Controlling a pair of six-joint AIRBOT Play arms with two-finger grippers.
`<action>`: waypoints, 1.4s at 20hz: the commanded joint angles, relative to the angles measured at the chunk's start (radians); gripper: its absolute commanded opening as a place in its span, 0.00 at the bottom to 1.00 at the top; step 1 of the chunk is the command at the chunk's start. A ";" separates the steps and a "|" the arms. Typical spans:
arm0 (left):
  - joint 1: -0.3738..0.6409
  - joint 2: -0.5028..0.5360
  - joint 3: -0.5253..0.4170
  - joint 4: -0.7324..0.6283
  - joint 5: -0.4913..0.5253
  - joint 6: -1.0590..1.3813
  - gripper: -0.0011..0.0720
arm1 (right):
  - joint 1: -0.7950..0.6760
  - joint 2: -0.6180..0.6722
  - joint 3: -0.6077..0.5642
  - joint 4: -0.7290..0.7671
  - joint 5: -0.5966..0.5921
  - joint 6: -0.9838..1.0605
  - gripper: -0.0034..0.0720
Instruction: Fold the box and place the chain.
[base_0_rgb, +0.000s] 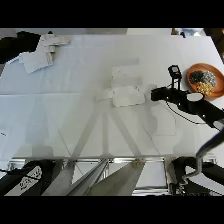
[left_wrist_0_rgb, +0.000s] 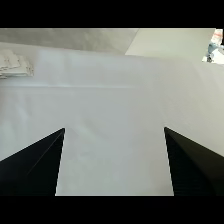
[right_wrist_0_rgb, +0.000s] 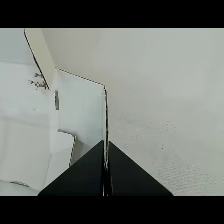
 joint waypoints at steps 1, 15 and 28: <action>0.000 0.001 0.000 0.000 0.000 0.000 0.96 | 0.001 -0.002 -0.006 0.053 -0.019 -0.003 0.05; -0.001 0.001 0.000 0.000 0.000 0.000 0.96 | 0.096 -0.002 -0.068 0.134 -0.077 -0.002 0.06; -0.001 0.001 0.000 0.000 0.000 0.000 0.96 | 0.096 -0.002 -0.068 0.134 -0.072 -0.002 0.06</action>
